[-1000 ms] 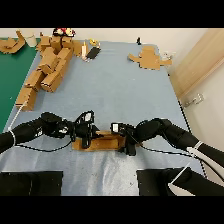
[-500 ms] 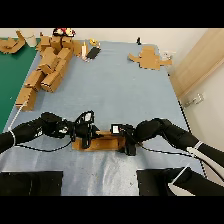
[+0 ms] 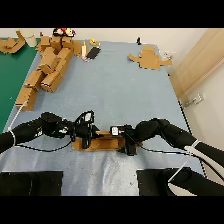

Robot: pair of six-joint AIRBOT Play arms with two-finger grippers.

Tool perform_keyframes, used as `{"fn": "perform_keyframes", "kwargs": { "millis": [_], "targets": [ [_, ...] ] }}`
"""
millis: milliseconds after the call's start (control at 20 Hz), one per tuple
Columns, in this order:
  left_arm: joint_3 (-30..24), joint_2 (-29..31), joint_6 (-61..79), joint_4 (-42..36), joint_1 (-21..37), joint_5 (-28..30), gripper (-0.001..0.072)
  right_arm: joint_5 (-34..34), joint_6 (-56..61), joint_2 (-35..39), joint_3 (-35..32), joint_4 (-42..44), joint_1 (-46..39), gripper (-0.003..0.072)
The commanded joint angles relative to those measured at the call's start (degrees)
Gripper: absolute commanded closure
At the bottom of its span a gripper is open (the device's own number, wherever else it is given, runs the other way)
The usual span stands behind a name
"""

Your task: Fold the box.

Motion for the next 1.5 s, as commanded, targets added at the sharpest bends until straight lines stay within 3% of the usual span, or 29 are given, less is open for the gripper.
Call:
{"fn": "perform_keyframes", "kwargs": {
  "millis": [0, 150, 300, 1450],
  "targets": [
    [0.07, -0.02, 0.00, 0.00, 0.00, 0.00, 0.0699, 0.17, -0.15, -0.17, 0.00, 0.61, 0.04, 0.0061],
    [0.07, -0.02, 0.00, 0.00, 0.00, 0.02, 0.0698, 0.28, -0.15, -0.17, 0.00, 0.63, 0.04, 0.0065],
    [0.07, -0.02, 0.00, 0.00, 0.00, 0.00, 0.0698, 0.20, -0.15, -0.20, 0.00, 0.63, 0.04, 0.0154],
    [0.09, -0.02, 0.07, -1.51, -0.02, -0.02, 0.0698, 0.20, -0.15, -0.42, 0.00, 1.40, 0.02, 0.0154]
  ]
}}
